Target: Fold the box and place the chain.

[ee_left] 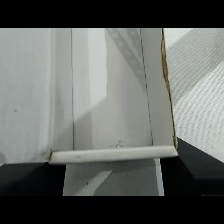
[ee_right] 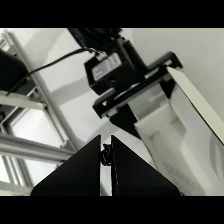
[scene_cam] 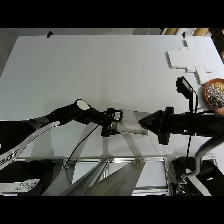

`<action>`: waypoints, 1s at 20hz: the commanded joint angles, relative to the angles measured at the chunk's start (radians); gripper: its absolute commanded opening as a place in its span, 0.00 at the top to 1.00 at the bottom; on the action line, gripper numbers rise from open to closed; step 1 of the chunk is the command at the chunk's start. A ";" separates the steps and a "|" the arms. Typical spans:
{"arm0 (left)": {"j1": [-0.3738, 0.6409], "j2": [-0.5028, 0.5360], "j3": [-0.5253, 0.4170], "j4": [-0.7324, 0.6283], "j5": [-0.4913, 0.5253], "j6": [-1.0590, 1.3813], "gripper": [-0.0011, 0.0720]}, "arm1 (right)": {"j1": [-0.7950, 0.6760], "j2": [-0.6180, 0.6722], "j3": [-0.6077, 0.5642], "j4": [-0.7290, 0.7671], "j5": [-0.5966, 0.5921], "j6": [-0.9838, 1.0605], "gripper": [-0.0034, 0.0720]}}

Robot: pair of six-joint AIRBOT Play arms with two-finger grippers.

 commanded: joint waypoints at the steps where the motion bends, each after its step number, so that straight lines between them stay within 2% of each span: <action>1: 0.001 0.000 0.001 0.000 0.000 0.000 0.80 | 0.104 -0.041 -0.003 -0.027 -0.097 -0.047 0.92; 5: 0.001 0.000 0.001 0.000 0.000 0.000 0.80 | 0.124 -0.108 -0.003 -0.277 -0.099 0.098 0.92; 7: 0.001 0.000 0.001 0.000 0.000 0.000 0.80 | 0.124 -0.143 -0.003 -0.337 -0.102 0.111 0.92; 16: 0.001 0.000 0.001 0.000 0.000 0.000 0.80 | 0.125 -0.419 -0.003 -0.334 -0.216 0.059 0.92; 20: 0.001 0.000 0.001 0.000 0.000 0.000 0.80 | 0.173 -0.464 -0.003 -0.351 -0.232 0.039 0.92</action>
